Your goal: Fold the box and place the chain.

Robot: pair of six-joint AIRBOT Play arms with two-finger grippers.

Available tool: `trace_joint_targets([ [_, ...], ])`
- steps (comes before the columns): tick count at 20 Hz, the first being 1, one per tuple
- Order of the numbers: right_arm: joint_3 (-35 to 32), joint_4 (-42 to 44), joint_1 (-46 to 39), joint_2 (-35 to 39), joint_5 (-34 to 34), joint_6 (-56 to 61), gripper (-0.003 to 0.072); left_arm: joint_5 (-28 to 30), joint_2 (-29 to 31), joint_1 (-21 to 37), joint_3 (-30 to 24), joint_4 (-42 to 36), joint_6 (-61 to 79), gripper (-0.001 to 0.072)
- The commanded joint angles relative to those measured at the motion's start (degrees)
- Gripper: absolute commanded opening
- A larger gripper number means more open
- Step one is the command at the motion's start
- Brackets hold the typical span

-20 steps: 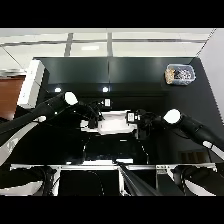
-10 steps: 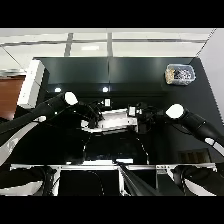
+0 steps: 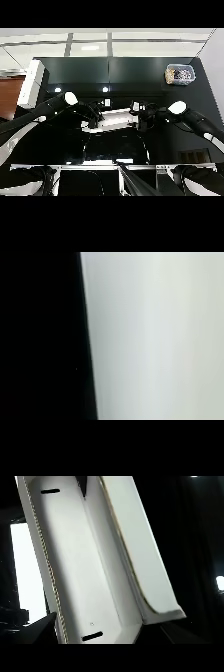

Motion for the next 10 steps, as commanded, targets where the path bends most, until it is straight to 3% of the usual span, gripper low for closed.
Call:
trace_joint_targets([
  [1, 0.00, 3.17, 1.60, -2.60, 3.08, -4.94, 0.0699, 0.00, -0.02, -0.02, -0.04, 0.02, 0.02, 0.0026],
  [10, 0.00, -4.48, 2.62, -4.35, 1.14, 0.02, 0.0698, 0.09, -0.02, -0.02, -0.04, 0.02, 0.02, 0.0026],
])
